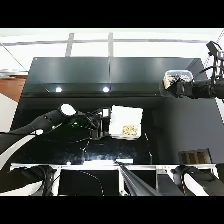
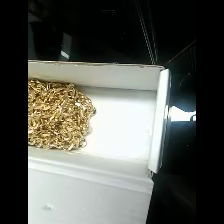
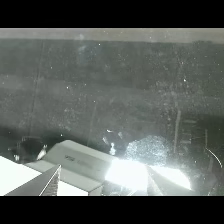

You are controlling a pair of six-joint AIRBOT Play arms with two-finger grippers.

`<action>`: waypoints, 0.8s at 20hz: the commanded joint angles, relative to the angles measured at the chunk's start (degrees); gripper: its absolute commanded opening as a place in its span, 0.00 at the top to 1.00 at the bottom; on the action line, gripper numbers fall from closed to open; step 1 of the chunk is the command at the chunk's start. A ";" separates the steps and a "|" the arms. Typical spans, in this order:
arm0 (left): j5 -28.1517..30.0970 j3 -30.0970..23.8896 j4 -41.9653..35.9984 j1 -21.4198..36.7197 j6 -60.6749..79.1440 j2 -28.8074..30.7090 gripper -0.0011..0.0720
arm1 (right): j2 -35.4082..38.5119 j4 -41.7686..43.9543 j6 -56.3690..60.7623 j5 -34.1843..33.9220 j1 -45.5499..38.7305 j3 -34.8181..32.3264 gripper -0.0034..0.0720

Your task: Fold the box and place the chain.

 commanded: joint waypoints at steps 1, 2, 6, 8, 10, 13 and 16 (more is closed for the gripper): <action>0.24 0.07 1.18 -0.87 0.13 -0.04 0.03 | 0.02 0.02 0.02 -0.02 0.00 0.04 0.16; 0.28 0.07 1.90 -1.27 0.09 -0.04 0.03 | 0.02 0.02 0.02 -0.02 0.00 0.04 0.16; 0.94 0.07 2.34 -1.77 -0.22 -0.04 0.05 | 0.04 0.02 0.15 0.00 0.00 0.04 0.16; 0.96 0.07 2.36 -1.77 -0.20 -0.04 0.14 | 0.02 0.02 0.15 0.00 0.00 0.04 0.16; 0.98 0.07 2.34 -1.77 -0.22 -0.04 0.35 | 0.02 0.00 0.15 0.02 0.00 0.04 0.16; 0.96 0.07 2.36 -1.77 -0.20 -0.04 0.61 | -0.07 0.15 -0.52 0.48 0.52 0.04 0.15; 0.96 0.07 2.36 -1.79 -0.20 -0.04 0.61 | -2.49 2.60 -6.78 0.83 4.90 0.04 0.14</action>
